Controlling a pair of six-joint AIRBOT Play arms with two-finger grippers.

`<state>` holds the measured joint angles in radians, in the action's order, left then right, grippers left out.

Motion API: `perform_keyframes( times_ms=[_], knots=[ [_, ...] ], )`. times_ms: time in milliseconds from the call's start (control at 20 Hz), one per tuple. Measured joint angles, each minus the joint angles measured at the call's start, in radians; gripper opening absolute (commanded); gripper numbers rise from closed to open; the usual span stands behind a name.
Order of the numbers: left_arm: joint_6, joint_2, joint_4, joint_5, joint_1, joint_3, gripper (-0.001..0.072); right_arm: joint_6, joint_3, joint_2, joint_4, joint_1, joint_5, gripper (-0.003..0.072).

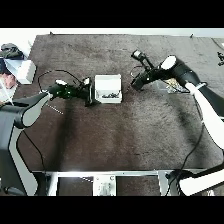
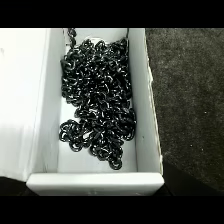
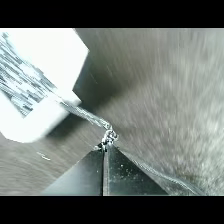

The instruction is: Fold the box and place the chain.

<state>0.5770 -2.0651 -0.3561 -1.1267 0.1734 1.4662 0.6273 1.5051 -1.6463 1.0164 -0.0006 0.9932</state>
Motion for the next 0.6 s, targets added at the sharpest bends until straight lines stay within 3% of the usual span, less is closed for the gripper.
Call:
perform_keyframes(
  times_ms=[300,600],
  knots=[
    [0.0,0.0,0.0,0.0,0.0,0.0,0.0474,0.025,0.007,0.198,-0.121,0.109,-0.066,-0.0019],
    [0.0,0.0,0.0,0.0,0.0,0.0,0.0474,0.089,0.019,0.188,-0.101,0.213,-0.164,-0.0018]
  ],
)
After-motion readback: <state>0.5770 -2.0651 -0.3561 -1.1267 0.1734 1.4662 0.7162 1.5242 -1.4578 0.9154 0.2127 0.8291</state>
